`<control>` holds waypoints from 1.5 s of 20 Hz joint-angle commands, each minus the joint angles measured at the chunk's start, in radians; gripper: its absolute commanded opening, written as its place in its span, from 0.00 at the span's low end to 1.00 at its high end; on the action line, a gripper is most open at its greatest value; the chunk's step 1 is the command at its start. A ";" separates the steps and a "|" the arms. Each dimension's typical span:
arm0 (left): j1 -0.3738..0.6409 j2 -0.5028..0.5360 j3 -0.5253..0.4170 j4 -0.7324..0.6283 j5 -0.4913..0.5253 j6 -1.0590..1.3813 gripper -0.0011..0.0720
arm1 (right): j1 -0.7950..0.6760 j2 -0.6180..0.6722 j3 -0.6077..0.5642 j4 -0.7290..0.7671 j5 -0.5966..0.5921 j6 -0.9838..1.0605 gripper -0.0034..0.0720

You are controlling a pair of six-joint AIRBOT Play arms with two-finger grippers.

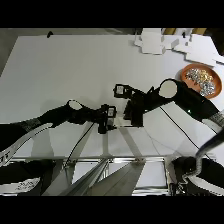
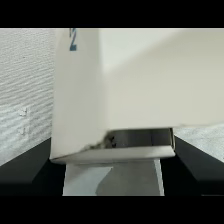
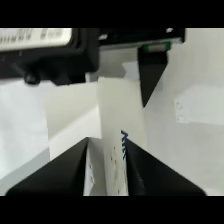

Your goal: Fold the box and place the chain.

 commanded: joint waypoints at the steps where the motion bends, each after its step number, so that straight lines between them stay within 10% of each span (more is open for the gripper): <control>1: 0.000 0.000 0.000 0.000 0.000 0.000 0.22 | 0.003 0.008 -0.033 -0.021 -0.002 -0.011 0.45; 30: 0.000 0.000 0.000 0.000 0.000 0.000 0.22 | 0.114 0.115 -0.112 -0.227 -0.196 0.132 0.28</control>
